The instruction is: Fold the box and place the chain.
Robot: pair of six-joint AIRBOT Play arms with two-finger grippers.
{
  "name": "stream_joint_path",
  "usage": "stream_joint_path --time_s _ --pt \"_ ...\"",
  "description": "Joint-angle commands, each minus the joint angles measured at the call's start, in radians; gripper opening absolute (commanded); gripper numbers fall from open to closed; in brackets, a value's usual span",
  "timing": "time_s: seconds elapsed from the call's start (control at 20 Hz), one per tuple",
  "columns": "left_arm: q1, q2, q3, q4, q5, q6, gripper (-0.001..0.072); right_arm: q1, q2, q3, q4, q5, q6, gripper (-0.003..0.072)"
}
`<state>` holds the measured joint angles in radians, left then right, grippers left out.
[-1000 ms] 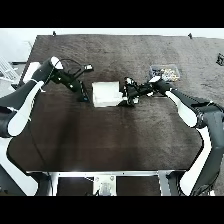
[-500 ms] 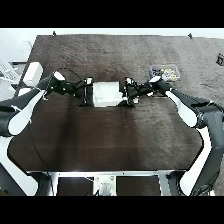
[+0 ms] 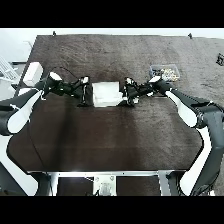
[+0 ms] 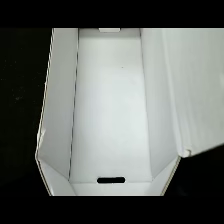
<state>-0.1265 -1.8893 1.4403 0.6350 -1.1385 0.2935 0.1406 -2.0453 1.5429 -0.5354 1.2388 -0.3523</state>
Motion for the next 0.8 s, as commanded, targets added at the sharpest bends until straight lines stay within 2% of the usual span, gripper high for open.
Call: stream_joint_path --time_s 0.0,0.25,0.75 --pt "0.011 0.000 0.000 -0.014 -0.023 0.004 0.0720 0.001 0.000 0.000 0.000 0.000 0.000 0.0639" --pt "0.011 -0.006 -0.008 -0.056 -0.003 0.030 0.0720 0.001 0.000 0.000 0.000 0.000 0.000 0.0639" --pt "0.010 -0.028 -0.013 -0.126 -0.037 0.056 0.0720 0.001 0.000 0.000 0.000 0.000 0.000 0.0639"
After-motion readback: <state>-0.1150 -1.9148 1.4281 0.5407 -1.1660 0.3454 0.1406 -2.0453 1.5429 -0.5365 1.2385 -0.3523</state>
